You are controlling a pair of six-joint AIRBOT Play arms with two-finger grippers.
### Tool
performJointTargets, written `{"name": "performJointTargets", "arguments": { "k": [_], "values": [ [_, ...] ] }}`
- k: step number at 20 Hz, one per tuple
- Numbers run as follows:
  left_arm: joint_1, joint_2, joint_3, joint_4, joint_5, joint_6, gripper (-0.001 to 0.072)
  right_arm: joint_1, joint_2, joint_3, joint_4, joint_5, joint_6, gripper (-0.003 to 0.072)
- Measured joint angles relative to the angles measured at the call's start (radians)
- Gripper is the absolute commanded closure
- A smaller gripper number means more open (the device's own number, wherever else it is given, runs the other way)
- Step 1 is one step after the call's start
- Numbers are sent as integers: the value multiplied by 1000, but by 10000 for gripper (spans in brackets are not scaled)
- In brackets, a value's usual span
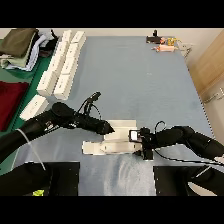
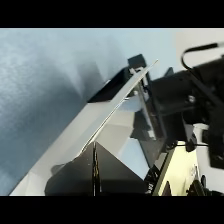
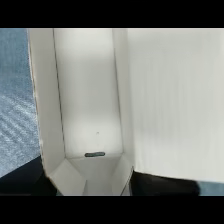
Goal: Fold the box.
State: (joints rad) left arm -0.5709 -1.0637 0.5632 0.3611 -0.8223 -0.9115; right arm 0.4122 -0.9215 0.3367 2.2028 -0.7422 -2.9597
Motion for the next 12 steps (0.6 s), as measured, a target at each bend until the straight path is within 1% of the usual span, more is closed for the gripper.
{"name": "performJointTargets", "arguments": {
  "k": [3, 6, 12],
  "values": [
    [-1, -87, 5, -5, 28, -5, 696, 0, 0, 0, 0, 0, 0, 173],
    [-1, -151, 6, -3, 50, -5, 696, 0, 0, 0, 0, 0, 1, 174],
    [-1, -188, 12, 1, 57, -5, 697, 0, 0, 0, 0, 0, -1, 174]
  ]
}}
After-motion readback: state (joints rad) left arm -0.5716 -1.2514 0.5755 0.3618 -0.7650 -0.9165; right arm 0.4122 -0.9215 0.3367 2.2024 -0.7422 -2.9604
